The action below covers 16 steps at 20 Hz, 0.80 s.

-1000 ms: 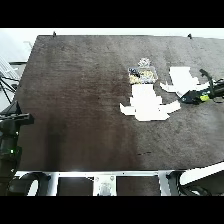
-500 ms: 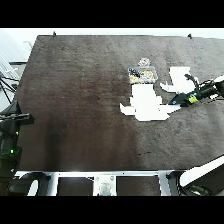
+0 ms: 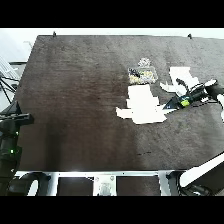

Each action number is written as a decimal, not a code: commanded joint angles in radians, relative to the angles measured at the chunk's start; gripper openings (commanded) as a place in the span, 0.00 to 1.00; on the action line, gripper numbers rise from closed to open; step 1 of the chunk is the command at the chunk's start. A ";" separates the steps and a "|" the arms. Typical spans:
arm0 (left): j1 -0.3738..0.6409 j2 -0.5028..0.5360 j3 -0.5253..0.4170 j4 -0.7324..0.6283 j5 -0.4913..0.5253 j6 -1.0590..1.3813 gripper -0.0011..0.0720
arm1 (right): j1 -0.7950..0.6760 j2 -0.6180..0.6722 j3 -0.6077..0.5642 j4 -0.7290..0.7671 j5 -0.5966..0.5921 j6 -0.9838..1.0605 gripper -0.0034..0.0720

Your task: Fold the box and place the chain.

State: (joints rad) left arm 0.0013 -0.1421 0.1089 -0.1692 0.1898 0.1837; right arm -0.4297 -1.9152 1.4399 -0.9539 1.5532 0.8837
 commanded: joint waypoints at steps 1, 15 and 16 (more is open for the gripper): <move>0.000 0.000 0.000 0.000 0.000 0.000 0.04 | 0.006 0.058 -0.084 0.117 -0.010 -0.005 0.06; 0.000 0.000 0.002 0.000 -0.010 0.000 0.04 | 0.393 0.293 -0.333 0.489 -0.370 -0.027 0.06; 0.000 0.000 0.002 0.000 -0.018 0.000 0.04 | 0.415 0.293 -0.338 0.489 -0.433 -0.027 0.06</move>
